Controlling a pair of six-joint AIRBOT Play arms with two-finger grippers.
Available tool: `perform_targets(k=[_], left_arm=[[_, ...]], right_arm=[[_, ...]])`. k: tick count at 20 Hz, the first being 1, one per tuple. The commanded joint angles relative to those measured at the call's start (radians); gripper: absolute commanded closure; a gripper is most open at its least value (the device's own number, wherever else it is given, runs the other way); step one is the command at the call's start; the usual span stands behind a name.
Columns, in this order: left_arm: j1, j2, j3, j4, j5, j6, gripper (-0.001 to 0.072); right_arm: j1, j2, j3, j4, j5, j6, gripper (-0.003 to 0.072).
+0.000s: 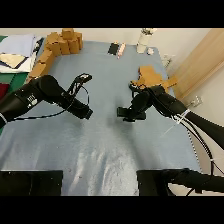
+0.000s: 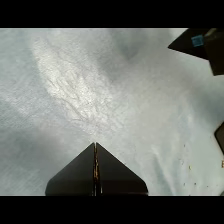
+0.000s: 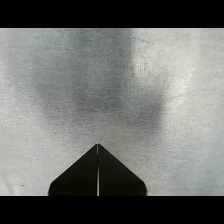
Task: Fold the box.
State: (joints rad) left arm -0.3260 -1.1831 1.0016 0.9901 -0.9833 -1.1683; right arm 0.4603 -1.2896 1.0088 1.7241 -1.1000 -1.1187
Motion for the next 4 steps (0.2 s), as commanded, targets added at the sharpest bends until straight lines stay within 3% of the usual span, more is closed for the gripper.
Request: perform_targets(k=[1, 4], left_arm=[[-0.017, -0.002, 0.001, -0.002, 0.007, -0.007, 0.0696], [-0.017, -0.001, 0.001, -0.002, 0.007, -0.007, 0.0696]], right_arm=[[0.000, 0.000, 0.002, 0.001, 0.000, 0.000, 0.0683], [0.000, 0.000, 0.002, 0.001, 0.000, 0.000, 0.0683]])
